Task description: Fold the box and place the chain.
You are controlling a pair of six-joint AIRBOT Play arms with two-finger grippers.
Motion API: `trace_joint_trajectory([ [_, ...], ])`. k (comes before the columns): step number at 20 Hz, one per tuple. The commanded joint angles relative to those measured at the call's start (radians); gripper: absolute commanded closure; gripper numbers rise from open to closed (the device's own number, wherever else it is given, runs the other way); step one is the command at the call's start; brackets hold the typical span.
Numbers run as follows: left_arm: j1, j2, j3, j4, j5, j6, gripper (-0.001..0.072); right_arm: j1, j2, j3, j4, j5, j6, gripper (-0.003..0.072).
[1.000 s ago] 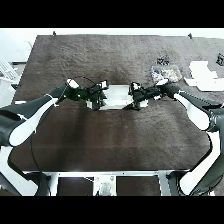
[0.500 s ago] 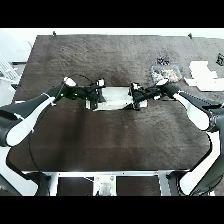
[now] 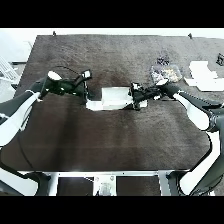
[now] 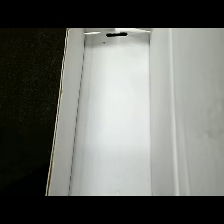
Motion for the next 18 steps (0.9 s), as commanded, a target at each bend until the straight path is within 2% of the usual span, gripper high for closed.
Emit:
trace_joint_trajectory([
  [1,0.066,0.048,-0.001,-0.002,-0.091,-0.121,0.069,0.0,0.0,0.0,0.0,-0.001,0.001,0.0137],
  [5,0.149,0.051,-0.004,0.011,-0.174,-0.5,0.069,0.0,0.0,0.0,0.0,-0.001,0.001,0.0137],
  [10,0.165,0.048,-0.059,0.162,-0.109,-0.928,0.0691,0.0,0.0,0.0,0.0,-0.001,0.001,0.0137],
  [12,0.163,0.048,-0.091,0.163,-0.11,-0.997,0.0691,0.0,0.0,0.0,0.0,-0.001,0.001,0.0137],
  [16,0.12,0.042,-0.096,0.164,-0.071,-1.06,0.0692,0.0,0.0,0.0,0.0,-0.001,0.001,0.0137],
  [18,0.085,0.003,-0.096,0.165,-0.054,-1.091,0.0692,0.0,0.0,0.0,0.0,-0.001,0.001,0.0137],
])
